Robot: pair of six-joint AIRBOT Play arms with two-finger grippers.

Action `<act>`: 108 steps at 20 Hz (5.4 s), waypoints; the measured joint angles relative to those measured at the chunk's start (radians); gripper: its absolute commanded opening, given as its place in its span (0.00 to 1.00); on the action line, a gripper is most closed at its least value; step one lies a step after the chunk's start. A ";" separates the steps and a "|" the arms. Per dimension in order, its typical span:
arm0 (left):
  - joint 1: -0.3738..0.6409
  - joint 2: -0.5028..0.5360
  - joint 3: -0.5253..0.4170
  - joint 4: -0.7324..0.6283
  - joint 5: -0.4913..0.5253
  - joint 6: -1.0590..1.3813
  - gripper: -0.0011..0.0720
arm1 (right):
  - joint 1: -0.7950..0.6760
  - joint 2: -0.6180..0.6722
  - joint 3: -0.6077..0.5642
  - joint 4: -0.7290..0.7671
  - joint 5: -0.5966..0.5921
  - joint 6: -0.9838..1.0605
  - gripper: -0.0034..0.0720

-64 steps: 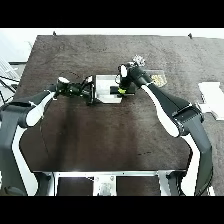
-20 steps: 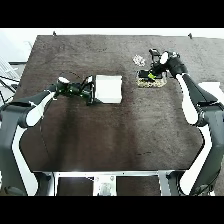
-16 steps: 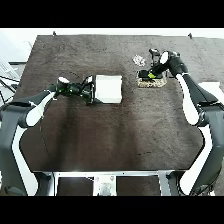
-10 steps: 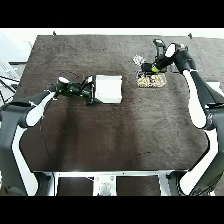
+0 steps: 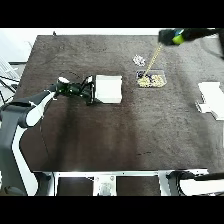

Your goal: Fold the box and place the chain.

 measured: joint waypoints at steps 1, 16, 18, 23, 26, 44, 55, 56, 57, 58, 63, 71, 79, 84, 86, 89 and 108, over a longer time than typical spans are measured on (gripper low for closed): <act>0.000 0.000 0.000 0.000 0.000 0.000 0.50 | 0.013 0.052 0.000 -0.003 -0.011 0.000 0.06; 0.000 0.000 0.000 0.000 0.000 0.000 0.50 | 0.344 0.296 -0.027 -0.015 -0.075 -0.019 0.06; 0.000 0.000 0.000 0.000 0.000 0.000 0.50 | 0.381 0.286 -0.052 -0.014 -0.084 -0.019 0.06; 0.000 0.000 0.000 0.000 0.000 0.000 0.50 | 0.421 0.236 -0.138 -0.014 -0.169 -0.019 0.05; 0.000 0.000 0.000 0.000 0.000 0.000 0.50 | 0.427 0.198 -0.210 0.005 -0.234 -0.006 0.05; 0.000 0.000 0.000 0.000 0.000 0.000 0.50 | 0.419 -0.098 -0.650 0.115 -0.689 0.004 0.74; 0.000 0.000 0.000 0.000 0.000 0.000 0.50 | 0.117 0.029 -0.769 0.002 -0.531 0.151 0.77; 0.000 0.000 0.000 0.000 0.000 0.000 0.50 | 0.093 0.021 -0.785 0.021 -0.550 0.165 0.77; 0.000 0.000 0.000 0.000 0.000 0.000 0.50 | 0.072 0.008 -0.797 0.040 -0.566 0.177 0.77; 0.000 0.000 0.000 0.000 0.000 0.000 0.50 | 0.053 -0.012 -0.806 0.060 -0.583 0.185 0.77; 0.000 0.000 0.000 0.000 0.000 0.000 0.50 | 0.031 -0.120 -0.824 0.172 -0.716 0.207 0.77; 0.000 0.000 0.000 0.000 0.001 0.000 0.50 | 0.054 -0.235 -0.795 0.285 -0.906 0.211 0.25; 0.000 0.000 0.000 0.000 0.001 0.000 0.50 | 0.097 -0.163 -0.794 0.277 -0.972 0.210 0.05; 0.000 0.000 0.000 0.000 0.001 0.000 0.50 | 0.138 0.053 -0.810 0.171 -0.948 0.209 0.05; 0.000 0.000 0.000 0.000 0.001 0.000 0.50 | 0.156 0.143 -0.812 0.127 -0.930 0.209 0.05; 0.000 0.000 0.000 0.000 0.001 0.000 0.50 | 0.191 0.266 -0.812 0.068 -0.919 0.209 0.05; 0.000 0.000 0.000 0.000 0.000 0.000 0.50 | 0.458 0.433 -0.784 -0.038 -0.995 0.218 0.05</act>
